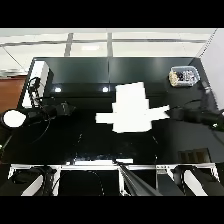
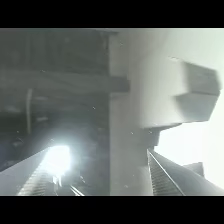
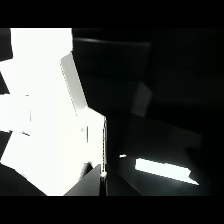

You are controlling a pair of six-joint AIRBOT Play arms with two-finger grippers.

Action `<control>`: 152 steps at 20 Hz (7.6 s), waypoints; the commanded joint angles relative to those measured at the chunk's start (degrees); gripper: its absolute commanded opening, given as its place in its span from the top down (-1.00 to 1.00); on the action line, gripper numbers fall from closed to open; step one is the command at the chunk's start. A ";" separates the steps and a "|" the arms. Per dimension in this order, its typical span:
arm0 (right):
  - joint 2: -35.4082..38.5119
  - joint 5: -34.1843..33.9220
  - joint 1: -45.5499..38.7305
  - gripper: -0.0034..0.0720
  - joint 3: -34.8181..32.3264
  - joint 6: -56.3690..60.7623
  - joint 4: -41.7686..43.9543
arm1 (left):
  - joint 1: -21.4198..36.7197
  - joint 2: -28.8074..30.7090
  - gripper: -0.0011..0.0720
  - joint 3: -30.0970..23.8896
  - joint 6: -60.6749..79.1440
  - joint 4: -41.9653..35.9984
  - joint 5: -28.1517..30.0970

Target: Fold the box and place the chain.

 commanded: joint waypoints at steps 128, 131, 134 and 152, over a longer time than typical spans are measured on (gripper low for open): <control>-22.38 -14.32 38.01 -0.98 3.54 -65.09 4.04 | -16.81 -38.69 0.91 18.88 88.46 -21.66 -17.33; -23.32 -14.49 38.01 -0.97 3.54 -65.33 4.04 | -16.81 -38.69 0.91 18.88 88.46 -21.64 -17.35; -24.20 -14.82 38.01 -0.97 3.54 -65.33 3.82 | -16.81 -38.69 0.91 18.88 88.48 -21.64 -17.35; -24.85 -18.62 40.89 -0.86 3.58 -61.24 -0.63 | -16.81 -38.69 0.91 18.88 88.48 -21.64 -17.35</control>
